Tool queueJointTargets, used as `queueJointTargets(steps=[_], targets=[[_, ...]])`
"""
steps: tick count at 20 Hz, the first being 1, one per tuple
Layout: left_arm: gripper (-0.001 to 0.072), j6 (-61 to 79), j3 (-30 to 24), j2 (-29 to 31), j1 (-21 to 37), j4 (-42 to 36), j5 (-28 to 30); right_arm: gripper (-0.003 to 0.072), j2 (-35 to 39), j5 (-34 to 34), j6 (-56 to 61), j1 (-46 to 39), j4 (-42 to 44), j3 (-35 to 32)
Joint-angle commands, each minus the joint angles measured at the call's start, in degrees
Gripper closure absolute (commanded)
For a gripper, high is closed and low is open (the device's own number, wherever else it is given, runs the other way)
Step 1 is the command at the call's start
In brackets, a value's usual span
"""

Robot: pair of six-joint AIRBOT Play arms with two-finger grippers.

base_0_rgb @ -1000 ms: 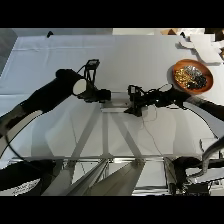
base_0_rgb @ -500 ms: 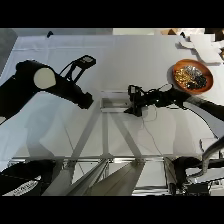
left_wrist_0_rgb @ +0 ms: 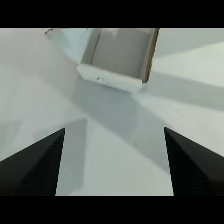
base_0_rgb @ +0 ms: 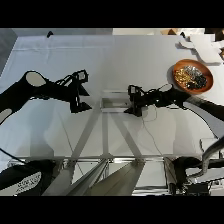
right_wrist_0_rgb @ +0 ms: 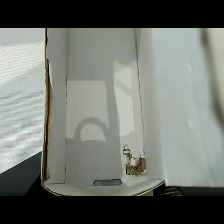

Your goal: Fold the box and place the chain.

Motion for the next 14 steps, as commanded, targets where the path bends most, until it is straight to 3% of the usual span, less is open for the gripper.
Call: queueJointTargets(steps=[1, 7, 10, 14], targets=[[0.0011, 17.68, -1.01, -6.51, 0.96, -11.02, 1.16, 0.0259, 0.0, 0.0, 0.0, 0.02, 0.0, 0.0], [0.001, 37.33, -1.01, -14.71, 4.11, -16.61, 1.05, 0.0259, 0.0, 0.0, 0.0, 0.02, 0.0, 0.0], [0.001, 38.12, -0.98, -17.14, 5.33, -22.29, -0.5, 0.0259, 0.0, 0.0, 0.0, 0.02, 0.02, 0.0], [0.001, 38.1, 1.27, -19.1, 5.29, -22.43, -3.63, 0.0259, 0.0, 0.0, 0.0, 0.02, 0.0, 0.0]])
